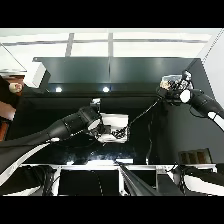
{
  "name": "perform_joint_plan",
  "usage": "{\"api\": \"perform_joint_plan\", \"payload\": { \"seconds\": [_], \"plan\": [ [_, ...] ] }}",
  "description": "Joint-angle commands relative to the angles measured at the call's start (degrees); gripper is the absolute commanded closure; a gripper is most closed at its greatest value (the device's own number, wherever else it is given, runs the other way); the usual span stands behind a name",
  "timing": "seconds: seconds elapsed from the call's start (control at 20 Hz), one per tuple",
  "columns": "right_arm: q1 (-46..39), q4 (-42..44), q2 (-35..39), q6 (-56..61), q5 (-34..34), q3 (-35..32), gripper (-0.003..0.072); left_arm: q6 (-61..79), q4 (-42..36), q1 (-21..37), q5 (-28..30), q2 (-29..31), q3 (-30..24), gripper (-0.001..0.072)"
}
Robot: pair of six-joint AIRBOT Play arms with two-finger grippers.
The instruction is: Fold the box and place the chain.
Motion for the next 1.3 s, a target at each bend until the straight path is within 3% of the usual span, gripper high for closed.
{"api": "perform_joint_plan", "payload": {
  "seconds": [0.0,0.05,0.1,0.15,0.2,0.45,0.7,0.9,1.1,1.25],
  "plan": [
    [0.0,0.8,-0.6,0.4,-1.4,0.0,0.0280,0.0,0.0,0.0,0.1,0.0,0.0,0.0679],
    [0.0,0.8,-0.6,0.4,-1.1,0.0,0.0430,0.0,0.0,0.0,0.1,0.0,0.0,0.0679],
    [0.0,0.7,-0.6,0.3,-0.4,0.0,0.0533,0.0,0.0,0.0,0.1,0.0,0.0,0.0679],
    [0.0,0.7,-0.6,0.2,0.2,0.0,0.0618,0.0,0.0,0.0,0.0,0.0,0.0,0.0679],
    [0.0,0.7,-0.5,-0.1,1.5,0.1,0.0651,0.0,0.0,0.0,0.0,0.0,0.0,0.0679],
    [0.0,0.7,4.6,-7.1,8.9,0.2,0.0653,0.0,0.0,0.0,0.0,0.0,0.0,0.0679],
    [-0.1,0.5,22.8,-20.3,19.3,5.2,0.0653,0.0,0.0,0.0,0.0,0.0,0.0,0.0679],
    [0.0,1.0,34.0,-22.4,28.4,14.9,0.0653,0.0,0.0,0.0,0.0,0.0,0.0,0.0679],
    [0.0,8.5,39.1,-26.3,38.8,23.4,0.0653,0.0,-0.1,0.0,0.0,0.0,0.0,0.0679],
    [0.0,21.8,39.3,-30.4,48.5,24.4,0.0653,0.0,0.0,0.0,0.0,0.0,0.0,0.0679]
  ]
}}
